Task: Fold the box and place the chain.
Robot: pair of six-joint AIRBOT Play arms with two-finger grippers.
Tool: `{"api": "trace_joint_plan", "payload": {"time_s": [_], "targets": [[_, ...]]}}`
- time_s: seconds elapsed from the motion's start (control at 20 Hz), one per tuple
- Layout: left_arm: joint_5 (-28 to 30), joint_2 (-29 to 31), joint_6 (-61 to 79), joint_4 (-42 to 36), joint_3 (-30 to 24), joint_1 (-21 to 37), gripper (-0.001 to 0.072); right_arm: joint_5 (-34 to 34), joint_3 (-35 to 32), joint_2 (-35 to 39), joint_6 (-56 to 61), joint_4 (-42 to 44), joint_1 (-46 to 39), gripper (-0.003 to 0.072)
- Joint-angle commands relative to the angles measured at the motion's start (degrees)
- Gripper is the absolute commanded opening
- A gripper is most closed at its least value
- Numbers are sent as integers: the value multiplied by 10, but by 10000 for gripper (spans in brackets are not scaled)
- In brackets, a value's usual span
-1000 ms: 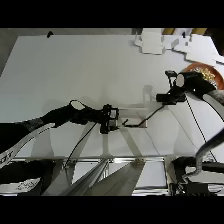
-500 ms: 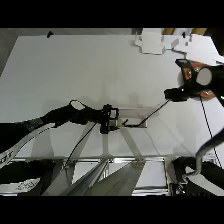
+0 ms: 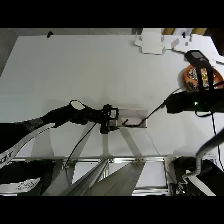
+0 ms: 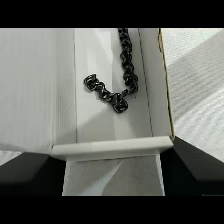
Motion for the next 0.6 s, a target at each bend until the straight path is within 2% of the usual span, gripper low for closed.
{"api": "trace_joint_plan", "payload": {"time_s": [0.0,0.25,0.4,0.55], "targets": [[0,0,0,0,0,0,272,-15,1,31,61,0,97,11],[0,0,0,0,0,0,272,-53,0,26,132,-52,203,11],[0,0,0,0,0,0,272,-74,-2,4,146,-65,233,12],[0,0,0,0,0,0,272,-130,-31,-34,146,-66,256,12]]}}
